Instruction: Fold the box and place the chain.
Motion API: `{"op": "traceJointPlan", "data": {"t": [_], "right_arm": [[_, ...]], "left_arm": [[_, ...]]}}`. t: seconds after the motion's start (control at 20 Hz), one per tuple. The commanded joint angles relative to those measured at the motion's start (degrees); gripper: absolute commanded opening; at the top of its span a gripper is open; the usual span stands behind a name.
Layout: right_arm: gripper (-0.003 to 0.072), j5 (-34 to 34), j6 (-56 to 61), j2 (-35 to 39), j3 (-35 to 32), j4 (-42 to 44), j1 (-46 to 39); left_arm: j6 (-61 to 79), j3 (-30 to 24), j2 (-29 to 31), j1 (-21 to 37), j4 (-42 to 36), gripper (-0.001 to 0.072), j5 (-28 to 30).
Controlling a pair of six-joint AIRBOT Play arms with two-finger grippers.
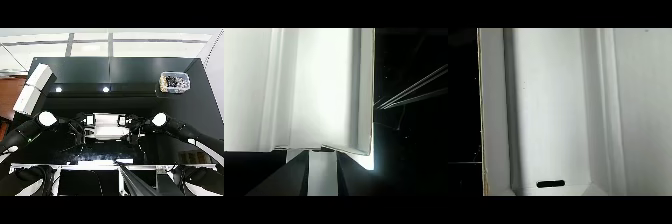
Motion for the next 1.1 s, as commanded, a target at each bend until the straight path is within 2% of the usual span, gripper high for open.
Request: {"op": "traceJointPlan", "data": {"t": [0.0, 0.2, 0.4, 0.75, 0.8, 0.85, 0.9, 1.05], "right_arm": [[0.0373, -0.02, 0.02, 0.04, 0.0, 0.02, 0.0], [0.0373, -0.02, 0.02, 0.04, 0.0, 0.02, 0.0], [0.0373, -0.02, 0.02, 0.04, 0.0, 0.02, 0.0], [0.0373, -0.02, 0.02, 0.04, 0.0, 0.04, 0.0], [0.0373, -0.02, 0.02, 0.04, 0.0, 0.02, 0.0], [0.0373, -0.02, 0.02, 0.04, 0.0, 0.02, 0.0], [0.0373, -0.02, 0.02, 0.04, 0.0, 0.02, 0.0], [0.0373, -0.02, 0.02, 0.04, 0.0, 0.02, 0.0]], "left_arm": [[-0.07, -0.02, -1.01, -0.04, -3.15, 0.0201, -0.33], [0.0, 0.0, -4.74, -0.79, -7.74, 0.02, 0.26], [0.0, 0.0, -5.03, -1.46, -7.28, 0.02, 2.05], [-0.02, 0.0, -5.03, -1.46, -6.93, 0.0204, 1.36], [-0.04, -0.02, -5.03, -1.49, -6.95, 0.0257, 1.36], [-0.04, -0.02, -5.03, -1.46, -6.93, 0.0361, 1.38], [-0.04, 0.0, -5.03, -1.46, -6.88, 0.038, 1.38], [-0.02, -0.02, -5.03, -1.46, -6.91, 0.038, 1.29]]}}
